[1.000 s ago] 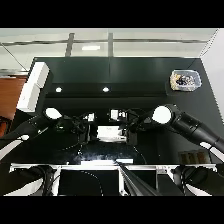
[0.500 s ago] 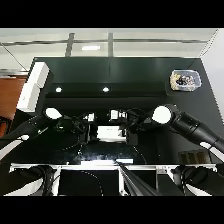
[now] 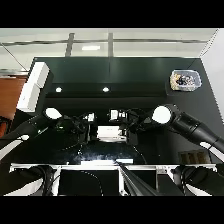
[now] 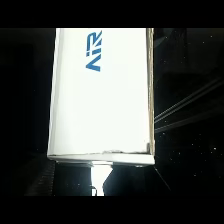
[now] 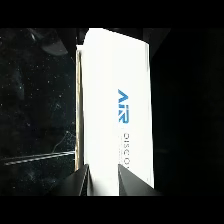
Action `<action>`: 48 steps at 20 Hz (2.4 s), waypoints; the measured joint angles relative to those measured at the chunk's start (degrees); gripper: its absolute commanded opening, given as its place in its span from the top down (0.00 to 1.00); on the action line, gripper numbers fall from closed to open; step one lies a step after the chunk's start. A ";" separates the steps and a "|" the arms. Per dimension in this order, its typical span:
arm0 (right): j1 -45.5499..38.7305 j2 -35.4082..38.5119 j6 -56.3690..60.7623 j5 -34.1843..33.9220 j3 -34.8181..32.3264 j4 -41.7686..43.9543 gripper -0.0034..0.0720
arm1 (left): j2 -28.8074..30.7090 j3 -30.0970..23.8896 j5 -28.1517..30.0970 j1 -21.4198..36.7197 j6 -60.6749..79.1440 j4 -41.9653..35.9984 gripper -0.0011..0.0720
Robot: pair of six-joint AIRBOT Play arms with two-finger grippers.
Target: Fold the box and place the chain.
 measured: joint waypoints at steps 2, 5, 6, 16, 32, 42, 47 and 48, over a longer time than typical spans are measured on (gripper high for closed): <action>0.00 0.00 0.00 0.07 -0.07 0.02 0.68 | 0.00 0.00 -0.02 0.00 0.00 0.00 0.31; 0.00 0.00 0.00 0.35 -0.35 0.17 0.68 | 0.00 0.00 -0.02 0.00 0.00 0.00 0.31; 0.00 -0.02 0.00 0.42 -0.48 0.15 0.68 | 0.00 0.00 0.00 0.00 0.00 0.00 0.31; -0.02 0.00 0.79 0.50 -1.16 0.15 0.59 | 0.00 0.00 0.00 0.00 0.00 0.00 0.31; -5.09 4.42 43.91 -0.52 -6.62 18.36 0.94 | 0.00 0.00 -0.02 0.00 0.00 0.00 0.31; -5.01 -3.54 47.25 -4.96 -8.61 22.93 0.94 | 0.00 0.00 0.00 0.00 0.02 0.00 0.31; -5.01 -4.31 47.47 -5.38 -8.68 21.64 0.94 | 0.00 0.00 0.02 0.00 0.04 -0.09 0.31; -5.01 -4.35 47.52 -5.42 -8.68 21.44 0.94 | 0.00 0.00 0.02 0.00 0.04 -0.13 0.31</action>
